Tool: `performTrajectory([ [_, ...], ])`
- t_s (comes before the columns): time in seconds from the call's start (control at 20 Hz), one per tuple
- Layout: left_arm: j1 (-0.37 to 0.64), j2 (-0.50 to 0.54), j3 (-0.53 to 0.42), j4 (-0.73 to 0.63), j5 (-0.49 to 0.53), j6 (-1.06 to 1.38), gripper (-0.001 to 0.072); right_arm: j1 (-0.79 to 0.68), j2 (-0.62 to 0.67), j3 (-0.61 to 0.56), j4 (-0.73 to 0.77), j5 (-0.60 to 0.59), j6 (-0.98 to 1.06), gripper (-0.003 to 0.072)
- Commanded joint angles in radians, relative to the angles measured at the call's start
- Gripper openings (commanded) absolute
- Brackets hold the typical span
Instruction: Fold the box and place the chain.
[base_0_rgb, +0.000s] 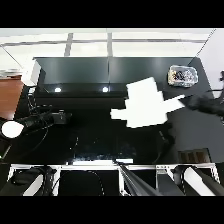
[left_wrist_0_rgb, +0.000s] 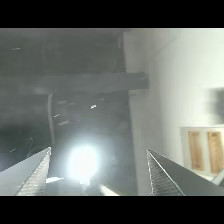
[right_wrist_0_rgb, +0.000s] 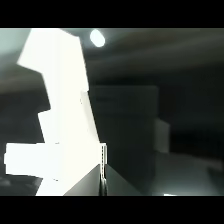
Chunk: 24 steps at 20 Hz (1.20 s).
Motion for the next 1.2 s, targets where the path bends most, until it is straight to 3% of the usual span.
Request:
performTrajectory([
  [0.0, -0.041, -0.024, 0.023, -0.122, 0.058, 0.019, 0.0702, 0.258, 0.226, -0.268, 0.204, -0.294, 0.032, 0.0011],
  [0.25, -0.041, -0.299, 0.226, -0.281, -0.17, 0.16, 0.0701, 0.609, 0.236, -0.323, 0.197, -0.478, 0.109, 0.0011],
  [0.4, -0.042, -0.496, 0.328, -0.336, -0.237, 0.158, 0.0701, 0.703, 0.236, -0.324, 0.196, -0.563, 0.135, 0.0012],
  [0.6, -0.063, -0.68, 0.402, -0.363, -0.317, 0.169, 0.0702, 0.719, 0.236, -0.324, 0.193, -0.569, 0.134, 0.0012],
  [0.8, -0.111, -0.813, 0.454, -0.55, -0.394, 0.341, 0.0702, 0.719, 0.236, -0.324, 0.192, -0.564, 0.134, 0.0012],
  [0.95, -0.161, -0.916, 0.548, -0.52, -0.454, 0.346, 0.0702, 0.719, 0.236, -0.324, 0.191, -0.557, 0.133, 0.0012],
  [1.05, -0.18, -0.974, 0.608, -0.533, -0.542, 0.407, 0.0702, 0.719, 0.236, -0.324, 0.178, -0.551, 0.134, 0.0012],
  [1.15, -0.175, -1.009, 0.65, -0.526, -0.709, 0.562, 0.07, 0.719, 0.236, -0.324, 0.169, -0.537, 0.134, 0.0013],
])
